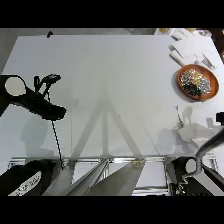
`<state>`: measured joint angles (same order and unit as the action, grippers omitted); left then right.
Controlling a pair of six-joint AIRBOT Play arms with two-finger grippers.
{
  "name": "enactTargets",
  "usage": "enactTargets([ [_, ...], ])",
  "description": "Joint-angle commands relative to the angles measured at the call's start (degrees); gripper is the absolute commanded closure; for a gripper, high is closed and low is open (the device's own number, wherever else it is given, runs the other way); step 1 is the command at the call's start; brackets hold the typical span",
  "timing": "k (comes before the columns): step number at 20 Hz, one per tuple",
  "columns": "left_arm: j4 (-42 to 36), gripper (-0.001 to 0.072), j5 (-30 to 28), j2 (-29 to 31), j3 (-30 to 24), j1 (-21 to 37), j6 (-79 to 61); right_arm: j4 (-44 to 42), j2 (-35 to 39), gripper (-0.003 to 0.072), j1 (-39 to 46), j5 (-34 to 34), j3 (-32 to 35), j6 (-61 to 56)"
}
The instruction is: Fold the box and place the chain.
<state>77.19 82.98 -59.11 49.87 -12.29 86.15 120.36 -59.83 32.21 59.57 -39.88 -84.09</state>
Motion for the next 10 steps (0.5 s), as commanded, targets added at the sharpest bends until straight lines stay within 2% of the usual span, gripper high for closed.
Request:
enactTargets([
  [1, -0.04, 0.0700, 0.00, 0.02, -0.02, 0.07, -0.02, 3.72, -3.26, 0.0260, 1.73, -0.79, -0.07, 0.39],
  [2, -0.04, 0.0700, 0.00, 0.02, -0.02, 0.07, -0.02, 3.78, -4.17, 0.0288, 1.73, -1.11, -0.04, 0.44],
  [4, -0.04, 0.0700, 0.00, 0.02, -0.02, 0.07, -0.02, 3.76, -6.27, 0.0292, 1.73, -1.68, -0.04, 0.42],
  [7, -0.04, 0.0700, 0.00, 0.02, -0.02, 0.07, 0.00, 3.72, -9.53, 0.0380, 1.73, -0.44, -0.04, 0.39],
  [10, -0.04, 0.0700, 0.00, 0.02, -0.02, 0.07, 0.00, 3.50, -9.68, 0.0582, 1.70, -0.28, -0.04, 0.63],
])
